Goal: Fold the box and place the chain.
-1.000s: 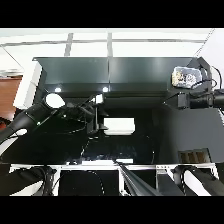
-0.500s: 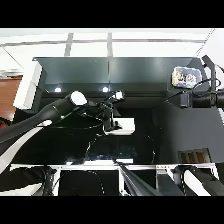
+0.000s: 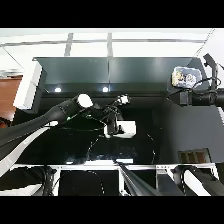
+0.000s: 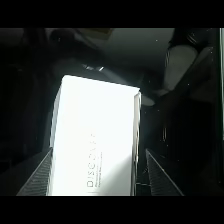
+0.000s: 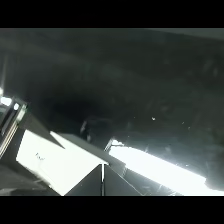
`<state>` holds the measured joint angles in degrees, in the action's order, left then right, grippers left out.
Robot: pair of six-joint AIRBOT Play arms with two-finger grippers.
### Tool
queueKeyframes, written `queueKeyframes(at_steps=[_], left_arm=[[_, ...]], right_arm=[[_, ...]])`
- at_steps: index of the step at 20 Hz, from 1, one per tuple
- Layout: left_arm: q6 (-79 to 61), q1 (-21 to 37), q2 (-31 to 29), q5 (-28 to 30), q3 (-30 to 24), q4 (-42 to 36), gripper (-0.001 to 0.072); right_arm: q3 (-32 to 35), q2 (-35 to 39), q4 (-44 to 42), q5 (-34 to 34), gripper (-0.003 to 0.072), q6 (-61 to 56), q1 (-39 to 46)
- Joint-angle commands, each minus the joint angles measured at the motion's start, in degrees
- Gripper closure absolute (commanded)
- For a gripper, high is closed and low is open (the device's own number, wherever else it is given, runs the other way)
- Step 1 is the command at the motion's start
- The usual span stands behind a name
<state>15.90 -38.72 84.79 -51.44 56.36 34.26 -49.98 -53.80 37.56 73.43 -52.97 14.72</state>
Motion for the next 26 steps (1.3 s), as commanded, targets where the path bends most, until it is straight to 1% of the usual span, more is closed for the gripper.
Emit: queueKeyframes(at_steps=[1, 8, 12, 14, 16, 18, 19, 20, 21, 22, 24, 26], left_arm=[[-1.6, -0.2, 0.1, -0.1, 0.1, 1.7, -0.0006], [-2.6, -4.7, 0.1, 0.2, 1.4, 10.6, -0.0006], [-2.4, -5.3, 0.3, 0.9, 1.4, 12.3, -0.0006], [-2.7, -5.5, 1.1, 2.5, 1.4, 12.3, -0.0006], [-2.9, -6.3, 1.8, 5.6, 1.4, 13.0, -0.0006], [-2.3, -7.7, 1.8, 6.8, 1.4, 17.3, 0.0004], [-0.6, -8.2, 1.6, 6.0, 1.4, 20.0, 0.005], [3.1, -8.3, 1.3, 5.4, 1.4, 22.7, 0.0172], [8.8, -8.1, 0.6, 4.6, 1.4, 25.4, 0.0315], [15.0, -7.5, -0.5, 3.4, 1.4, 28.7, 0.0344], [24.7, -5.4, -3.6, -0.6, 1.4, 35.7, 0.0345], [32.9, -1.1, -7.6, -7.7, 1.4, 42.5, 0.0351]], right_arm=[[0.9, 0.0, 0.0, -1.5, 0.0677, 0.0, 0.0], [2.6, 0.0, 0.0, -1.9, 0.0677, -0.2, 0.0], [2.6, 0.0, 0.0, -1.9, 0.0677, -0.2, 0.0], [2.6, 0.0, 0.0, -1.9, 0.0677, -0.2, 0.0], [2.6, 0.0, 0.0, -1.9, 0.0677, -0.2, 0.0], [2.6, 0.0, 0.0, -1.9, 0.0677, -0.2, 0.0], [2.6, 0.0, 0.0, -1.9, 0.0677, -0.2, 0.0], [2.6, 0.0, 0.0, -2.0, 0.0677, -0.2, 0.0], [2.6, 0.0, -0.1, -2.0, 0.0677, -0.2, 0.0], [2.6, 0.0, 0.0, -1.9, 0.0677, -0.2, 0.0], [2.6, 0.0, 0.0, -1.9, 0.0677, -0.4, 0.0], [2.6, 0.0, 0.0, -1.9, 0.0677, -0.4, 0.0]])
